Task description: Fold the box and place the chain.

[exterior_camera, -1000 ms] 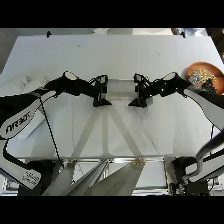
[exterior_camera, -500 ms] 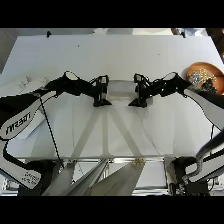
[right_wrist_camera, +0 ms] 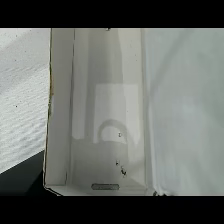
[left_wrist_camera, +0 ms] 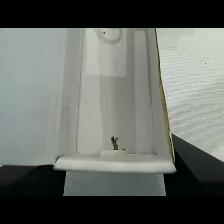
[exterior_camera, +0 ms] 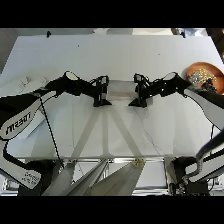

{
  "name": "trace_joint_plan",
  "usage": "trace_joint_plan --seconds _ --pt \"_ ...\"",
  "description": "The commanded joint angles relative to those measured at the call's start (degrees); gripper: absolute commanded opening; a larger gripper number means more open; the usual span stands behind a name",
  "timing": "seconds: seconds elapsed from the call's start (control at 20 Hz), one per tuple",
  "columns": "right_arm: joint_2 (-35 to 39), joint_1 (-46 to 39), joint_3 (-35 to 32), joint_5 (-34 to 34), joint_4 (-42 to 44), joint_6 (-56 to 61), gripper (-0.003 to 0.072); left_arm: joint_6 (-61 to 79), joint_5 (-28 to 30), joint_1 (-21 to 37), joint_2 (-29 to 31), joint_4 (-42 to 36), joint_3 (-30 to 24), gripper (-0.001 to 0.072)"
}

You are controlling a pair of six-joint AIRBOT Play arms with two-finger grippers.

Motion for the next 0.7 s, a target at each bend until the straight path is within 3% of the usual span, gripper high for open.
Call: trace_joint_plan --seconds 0.0,0.05,0.15,0.4,0.65 --pt "-0.02 0.04 0.02 0.11 0.24 0.00 0.0501 0.02 -0.13 -0.02 -0.04 0.04 -0.02 0.0490" --pt "-0.02 0.04 0.02 0.13 0.22 0.00 0.0535 0.02 -0.15 -0.02 -0.04 0.04 -0.02 0.0492" --pt "0.11 -0.04 0.02 0.00 0.04 0.00 0.0708 0.02 -0.13 -0.02 -0.04 0.04 -0.02 0.0501" --pt "4.11 -2.62 0.02 0.24 -1.31 0.70 0.0694 0.02 -0.13 -0.02 -0.04 0.00 -0.02 0.0501" --pt "11.45 -8.74 0.02 1.40 -10.40 8.94 0.0690 0.02 -0.11 -0.02 -0.04 0.00 -0.02 0.0501"
